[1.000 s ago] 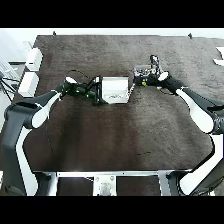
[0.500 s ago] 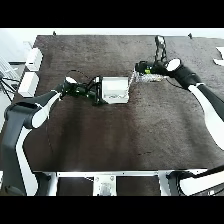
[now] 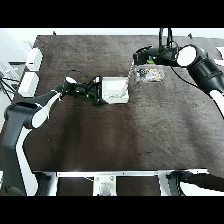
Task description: Fold the box and place the chain.
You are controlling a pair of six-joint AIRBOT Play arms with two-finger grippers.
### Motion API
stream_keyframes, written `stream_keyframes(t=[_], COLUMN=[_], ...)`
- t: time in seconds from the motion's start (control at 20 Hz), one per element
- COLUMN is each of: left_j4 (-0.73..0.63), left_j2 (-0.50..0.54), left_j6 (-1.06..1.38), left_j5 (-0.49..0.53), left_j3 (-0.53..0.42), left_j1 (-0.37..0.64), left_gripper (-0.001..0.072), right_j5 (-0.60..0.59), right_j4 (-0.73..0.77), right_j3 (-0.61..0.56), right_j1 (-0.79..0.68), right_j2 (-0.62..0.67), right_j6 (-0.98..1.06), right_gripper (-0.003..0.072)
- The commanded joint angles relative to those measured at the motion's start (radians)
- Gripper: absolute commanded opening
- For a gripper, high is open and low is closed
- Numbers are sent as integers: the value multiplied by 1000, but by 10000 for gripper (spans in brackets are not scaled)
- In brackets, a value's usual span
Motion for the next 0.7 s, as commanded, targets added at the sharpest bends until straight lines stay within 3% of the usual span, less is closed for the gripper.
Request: stream_keyframes(t=[0.0, 0.65], left_j4=[0, 0], left_j2=[0, 0], left_j6=[0, 0], left_j5=[0, 0], left_j3=[0, 0], left_j1=[0, 0], left_gripper=[526, 526], right_j5=[79, 159], right_j4=[-103, -122], right_j3=[-2, -6], right_j1=[42, 235], right_j2=[50, 72], right_j6=[60, 117], right_gripper=[-3, -3])
